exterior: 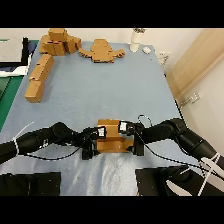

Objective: Fold the box.

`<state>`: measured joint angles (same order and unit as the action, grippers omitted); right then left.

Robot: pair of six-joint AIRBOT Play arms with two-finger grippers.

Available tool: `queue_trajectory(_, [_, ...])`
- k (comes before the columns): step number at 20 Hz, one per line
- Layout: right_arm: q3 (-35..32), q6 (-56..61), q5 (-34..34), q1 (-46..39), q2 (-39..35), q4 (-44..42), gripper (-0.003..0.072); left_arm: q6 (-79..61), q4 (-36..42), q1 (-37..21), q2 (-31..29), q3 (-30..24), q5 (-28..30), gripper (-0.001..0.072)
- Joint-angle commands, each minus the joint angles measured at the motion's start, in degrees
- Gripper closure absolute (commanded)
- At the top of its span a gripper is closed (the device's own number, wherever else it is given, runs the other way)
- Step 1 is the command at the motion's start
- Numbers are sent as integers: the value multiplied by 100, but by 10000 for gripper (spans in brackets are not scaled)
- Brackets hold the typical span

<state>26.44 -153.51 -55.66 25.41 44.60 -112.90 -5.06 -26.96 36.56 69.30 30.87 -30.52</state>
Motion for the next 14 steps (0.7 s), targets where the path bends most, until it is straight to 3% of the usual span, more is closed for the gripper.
queue_trajectory(1, [-4,-719,162,7,109,-542,3,0,-2,2,-2,2,0,91])
queue_trajectory(3, [-15,-1032,186,7,118,-645,58,0,-2,2,-2,2,0,91])
queue_trajectory(5, [-15,-1207,179,7,118,-697,341,0,-2,2,-2,2,0,92])
queue_trajectory(7, [-15,-1207,160,7,118,-688,528,0,-2,2,-2,2,0,91])
queue_trajectory(9, [-15,-1263,168,7,118,-691,562,0,-2,2,-2,2,0,91])
queue_trajectory(13, [-26,-1259,153,31,118,-636,561,0,-2,2,-2,2,0,91])
queue_trajectory(14, [-42,-1259,157,35,118,-516,480,0,-2,2,-2,2,0,91])
